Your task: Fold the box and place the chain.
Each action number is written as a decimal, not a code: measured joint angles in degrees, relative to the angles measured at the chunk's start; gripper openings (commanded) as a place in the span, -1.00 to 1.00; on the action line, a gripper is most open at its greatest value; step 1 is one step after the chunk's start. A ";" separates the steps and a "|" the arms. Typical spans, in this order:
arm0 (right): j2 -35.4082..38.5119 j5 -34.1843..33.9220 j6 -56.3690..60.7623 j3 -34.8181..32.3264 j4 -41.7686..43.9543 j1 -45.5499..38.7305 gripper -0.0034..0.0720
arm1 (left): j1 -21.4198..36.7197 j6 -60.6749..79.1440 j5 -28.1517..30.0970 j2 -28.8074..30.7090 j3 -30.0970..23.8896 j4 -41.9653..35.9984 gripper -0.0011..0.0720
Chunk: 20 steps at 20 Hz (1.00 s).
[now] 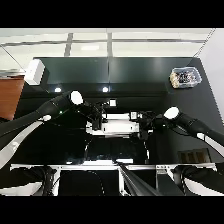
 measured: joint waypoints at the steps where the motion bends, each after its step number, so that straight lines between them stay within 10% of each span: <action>1: -0.02 -0.04 0.02 0.00 -0.02 0.00 0.83 | 0.00 -0.02 0.00 0.00 0.00 0.00 -0.90; 11: -0.07 -0.35 0.20 0.00 -0.07 0.00 0.82 | 0.00 -0.04 0.04 0.00 0.00 0.00 -0.90; 13: -0.07 -0.57 0.20 0.02 -0.13 0.04 0.38 | 0.00 -0.02 0.04 0.00 0.00 0.00 -0.90; 17: -0.07 -0.59 0.31 0.04 -0.55 0.37 0.38 | 0.00 -0.02 0.07 0.00 0.00 0.00 -0.89; 18: -0.07 -0.59 0.37 0.04 -0.63 0.42 0.38 | 0.00 -0.02 0.07 0.00 0.00 0.00 -0.72; 20: -0.09 -0.61 0.44 0.02 -0.66 0.48 0.38 | 0.07 -0.07 -0.39 0.02 0.04 1.36 0.31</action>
